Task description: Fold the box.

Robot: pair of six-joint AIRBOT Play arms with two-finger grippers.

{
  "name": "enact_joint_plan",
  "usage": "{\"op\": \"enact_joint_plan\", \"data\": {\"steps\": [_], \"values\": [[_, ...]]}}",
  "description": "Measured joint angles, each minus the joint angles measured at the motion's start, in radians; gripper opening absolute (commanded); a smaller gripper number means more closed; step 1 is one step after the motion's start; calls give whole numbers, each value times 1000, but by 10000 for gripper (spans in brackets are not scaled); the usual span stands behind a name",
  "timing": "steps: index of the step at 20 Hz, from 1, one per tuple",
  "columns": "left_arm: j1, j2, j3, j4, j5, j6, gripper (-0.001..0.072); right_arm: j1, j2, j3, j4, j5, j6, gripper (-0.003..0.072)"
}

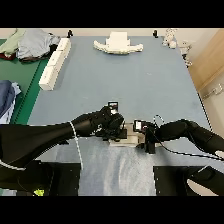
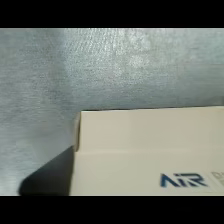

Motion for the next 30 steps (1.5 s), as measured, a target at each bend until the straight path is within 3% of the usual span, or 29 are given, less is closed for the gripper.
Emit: {"op": "enact_joint_plan", "data": {"steps": [1,8,9,10,11,18,28,29,30], "values": [[-1,-4,3,9,-10,-4,13,0,0,0,0,0,1,463],[-2,-14,14,16,-6,-25,18,0,0,0,-3,0,0,462],[-2,-14,14,16,-7,-26,283,0,0,0,-3,0,0,463],[-2,-14,15,12,0,-28,607,0,0,0,-2,0,0,462],[-2,-13,16,2,5,-27,667,0,0,0,-1,0,0,462],[-1,-10,81,27,-143,11,668,0,0,0,0,0,0,462],[-9,-10,349,70,-521,187,656,0,0,0,-1,0,0,462],[-10,-10,363,71,-540,210,601,0,0,0,-1,0,0,462],[-11,-10,372,74,-554,236,349,0,0,0,-2,0,0,462]]}}
